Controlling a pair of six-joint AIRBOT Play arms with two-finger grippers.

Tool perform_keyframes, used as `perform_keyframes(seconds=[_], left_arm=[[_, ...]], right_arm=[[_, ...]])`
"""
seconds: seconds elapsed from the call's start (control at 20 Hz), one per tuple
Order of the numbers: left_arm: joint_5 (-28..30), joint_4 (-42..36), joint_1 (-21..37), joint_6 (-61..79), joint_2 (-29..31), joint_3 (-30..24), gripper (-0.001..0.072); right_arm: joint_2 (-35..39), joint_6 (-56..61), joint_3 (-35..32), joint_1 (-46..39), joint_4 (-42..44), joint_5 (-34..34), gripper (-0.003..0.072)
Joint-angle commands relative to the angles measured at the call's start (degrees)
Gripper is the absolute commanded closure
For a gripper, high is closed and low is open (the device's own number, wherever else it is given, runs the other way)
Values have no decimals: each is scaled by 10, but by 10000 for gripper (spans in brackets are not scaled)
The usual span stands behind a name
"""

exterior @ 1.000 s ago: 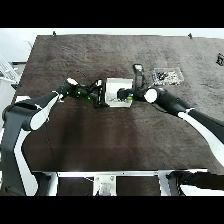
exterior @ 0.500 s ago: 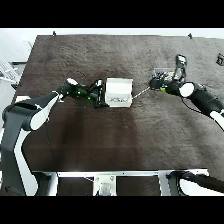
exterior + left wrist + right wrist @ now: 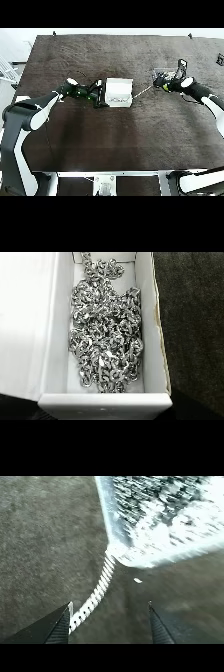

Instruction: Fold the box and place the chain.

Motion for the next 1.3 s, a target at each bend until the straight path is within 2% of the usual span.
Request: perform_keyframes(seconds=[0.0,0.2,0.25,0.4,0.55,0.7,0.95,1.25], left_arm=[[0,0,0,0,0,0,290],[0,0,0,0,0,0,290],[0,0,0,0,0,0,290],[0,0,0,0,0,0,291],[0,0,0,0,0,0,290],[0,0,0,0,0,0,291],[0,0,0,0,0,0,290],[0,0,0,0,0,0,290]], right_arm=[[-65,-68,71,-4,71,60,134],[-113,-80,115,-4,97,82,135],[-118,-88,117,-4,97,80,224],[-118,-108,119,-4,97,77,673],[-82,-107,119,0,102,84,671],[14,-106,119,17,99,94,672],[176,-94,119,59,40,95,672],[248,-89,119,125,15,131,672]])
